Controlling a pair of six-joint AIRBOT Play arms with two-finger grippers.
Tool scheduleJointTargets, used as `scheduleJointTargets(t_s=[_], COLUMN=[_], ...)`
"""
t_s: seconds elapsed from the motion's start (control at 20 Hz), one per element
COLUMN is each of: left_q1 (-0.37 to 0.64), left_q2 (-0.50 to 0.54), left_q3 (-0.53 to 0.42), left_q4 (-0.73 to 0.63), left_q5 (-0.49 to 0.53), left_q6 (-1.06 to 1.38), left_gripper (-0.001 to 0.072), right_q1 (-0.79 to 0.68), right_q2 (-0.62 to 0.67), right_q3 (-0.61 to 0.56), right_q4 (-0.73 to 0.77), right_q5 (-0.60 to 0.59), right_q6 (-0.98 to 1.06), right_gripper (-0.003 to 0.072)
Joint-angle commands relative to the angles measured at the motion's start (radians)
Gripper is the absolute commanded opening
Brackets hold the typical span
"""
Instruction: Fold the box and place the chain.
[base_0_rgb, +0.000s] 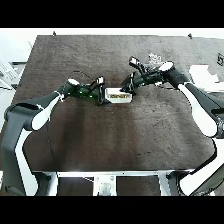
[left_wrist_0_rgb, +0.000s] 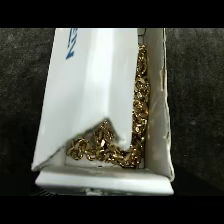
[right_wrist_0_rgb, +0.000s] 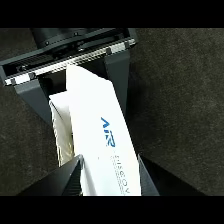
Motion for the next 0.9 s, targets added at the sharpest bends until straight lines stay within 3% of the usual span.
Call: scheduleJointTargets(t_s=[0.0, 0.5, 0.85], left_q1=[0.0, 0.0, 0.0], left_q2=[0.001, 0.001, 0.001], left_q3=[0.0, 0.0, 0.0], left_q4=[0.001, 0.0, 0.0], left_q5=[-0.001, 0.0, -0.001], left_q6=[0.002, 0.002, 0.002], left_gripper=[0.0515, 0.0515, 0.0514], right_q1=[0.001, 0.017, 0.047], right_q2=[0.0, -0.008, -0.008], right_q3=[0.001, -0.024, -0.1], right_q4=[-0.009, -0.011, -0.015], right_q5=[0.027, -0.019, 0.043], right_q6=[0.016, 0.026, 0.049], right_gripper=[0.0398, 0.0399, 0.041])
